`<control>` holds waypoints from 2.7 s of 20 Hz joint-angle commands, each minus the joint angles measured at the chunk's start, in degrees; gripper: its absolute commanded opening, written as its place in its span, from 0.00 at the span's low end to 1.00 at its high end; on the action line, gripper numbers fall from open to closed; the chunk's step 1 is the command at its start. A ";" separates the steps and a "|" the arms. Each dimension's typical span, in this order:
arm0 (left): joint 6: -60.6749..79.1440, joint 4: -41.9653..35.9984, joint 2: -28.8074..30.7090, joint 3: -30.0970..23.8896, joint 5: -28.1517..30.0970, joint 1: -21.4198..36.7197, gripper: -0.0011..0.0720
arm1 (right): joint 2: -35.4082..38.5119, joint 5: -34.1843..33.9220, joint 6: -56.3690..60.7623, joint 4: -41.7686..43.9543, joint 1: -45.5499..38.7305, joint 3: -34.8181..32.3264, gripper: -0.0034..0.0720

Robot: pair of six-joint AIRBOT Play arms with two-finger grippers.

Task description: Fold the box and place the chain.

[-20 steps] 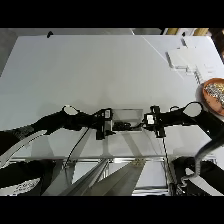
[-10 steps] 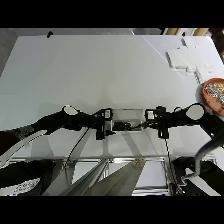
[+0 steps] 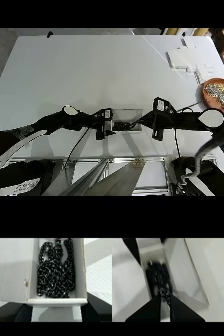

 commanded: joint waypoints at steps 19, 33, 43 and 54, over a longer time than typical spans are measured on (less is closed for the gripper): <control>0.00 0.00 -0.04 -0.02 -0.11 0.02 0.30 | 1.49 -6.19 7.91 -27.19 7.56 5.20 0.27; 0.00 0.00 -0.04 -0.02 -0.17 0.02 0.30 | -16.26 -0.22 -7.13 -36.00 -3.50 4.68 0.31; 0.00 0.00 -0.04 -0.02 -0.17 0.02 0.30 | -21.27 -6.56 -15.76 -30.42 -3.50 4.66 0.31; 0.00 0.00 -0.04 -0.02 -0.17 0.02 0.30 | -24.76 -7.87 -18.62 -29.94 -3.50 4.59 0.31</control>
